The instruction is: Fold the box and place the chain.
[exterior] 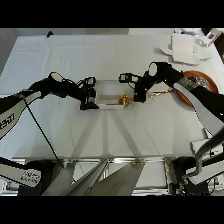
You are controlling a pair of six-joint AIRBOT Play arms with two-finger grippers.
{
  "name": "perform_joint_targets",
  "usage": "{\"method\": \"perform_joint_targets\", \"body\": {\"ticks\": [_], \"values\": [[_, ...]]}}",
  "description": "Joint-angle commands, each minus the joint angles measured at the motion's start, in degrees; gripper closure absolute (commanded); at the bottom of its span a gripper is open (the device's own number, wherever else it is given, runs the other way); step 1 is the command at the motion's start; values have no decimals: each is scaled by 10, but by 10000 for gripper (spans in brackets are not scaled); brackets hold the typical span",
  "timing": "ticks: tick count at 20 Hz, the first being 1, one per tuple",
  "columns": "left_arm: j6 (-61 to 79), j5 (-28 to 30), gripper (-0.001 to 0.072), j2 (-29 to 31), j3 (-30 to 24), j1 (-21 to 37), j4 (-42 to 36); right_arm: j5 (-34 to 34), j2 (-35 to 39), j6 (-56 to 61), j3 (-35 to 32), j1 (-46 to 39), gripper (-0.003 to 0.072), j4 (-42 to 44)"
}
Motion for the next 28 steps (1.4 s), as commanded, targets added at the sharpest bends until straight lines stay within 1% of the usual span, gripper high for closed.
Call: {"method": "perform_joint_targets", "body": {"ticks": [1, 3, 6, 8, 12, 14, 16, 19, 22, 28], "values": [[0, 0, 314, 0, 0, 0, 0, -10, -17, 7, -2, 0, 374, 5], [0, 0, 314, 0, 0, 0, 0, 3, -17, 7, -5, 0, 674, 5], [0, 0, 314, 0, 0, 0, 0, 46, -16, 12, -5, 0, 672, 5], [0, 0, 314, 0, 0, 0, 0, 51, -4, 45, -5, 4, 672, 6], [0, 0, 314, 0, 0, 0, 0, 52, 50, 97, -5, 15, 673, 35], [0, 0, 314, 0, 0, 0, 0, 71, 79, 135, -5, 21, 674, 65], [0, 0, 314, 0, 0, 0, 0, 78, 102, 160, -5, 33, 674, 68], [0, 0, 314, 0, 0, 0, 0, 70, 136, 197, -5, 56, 674, 68], [0, 0, 314, 0, 0, 0, 0, 43, 161, 227, -4, 90, 674, 68], [0, 0, 314, 0, 0, 0, 0, -82, 173, 291, -3, 165, 676, 73]]}}
